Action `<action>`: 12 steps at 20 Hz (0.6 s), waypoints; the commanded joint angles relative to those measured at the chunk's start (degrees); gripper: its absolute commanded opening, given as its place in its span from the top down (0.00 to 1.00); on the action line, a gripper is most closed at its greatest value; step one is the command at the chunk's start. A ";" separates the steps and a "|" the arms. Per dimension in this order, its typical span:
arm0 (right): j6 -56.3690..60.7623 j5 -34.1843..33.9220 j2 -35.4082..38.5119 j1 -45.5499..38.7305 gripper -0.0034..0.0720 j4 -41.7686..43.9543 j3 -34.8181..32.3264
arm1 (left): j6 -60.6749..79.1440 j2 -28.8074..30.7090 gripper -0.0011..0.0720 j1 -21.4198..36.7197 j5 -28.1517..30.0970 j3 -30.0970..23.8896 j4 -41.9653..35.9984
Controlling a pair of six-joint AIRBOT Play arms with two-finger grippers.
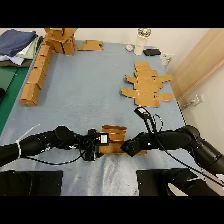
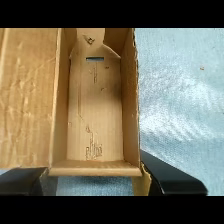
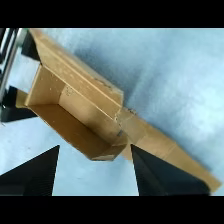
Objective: Fold the box.
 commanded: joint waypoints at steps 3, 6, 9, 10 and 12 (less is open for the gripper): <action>16.02 0.55 0.24 0.00 0.01 1.92 0.04 | 0.00 -0.02 0.17 0.04 0.02 0.04 0.00; 18.67 3.39 0.24 0.00 0.01 3.56 0.04 | 0.00 -0.02 0.17 0.04 0.02 0.04 0.00; 21.68 4.79 -0.24 0.02 0.01 9.33 0.04 | 0.00 -0.02 0.17 0.04 0.02 0.04 0.00; 22.58 4.72 -0.37 0.04 0.01 10.14 0.04 | 0.00 -0.02 0.17 0.04 0.02 0.04 0.00; 26.69 4.39 -0.48 0.13 0.03 10.88 0.04 | 0.00 -0.02 0.17 0.04 0.02 0.04 0.00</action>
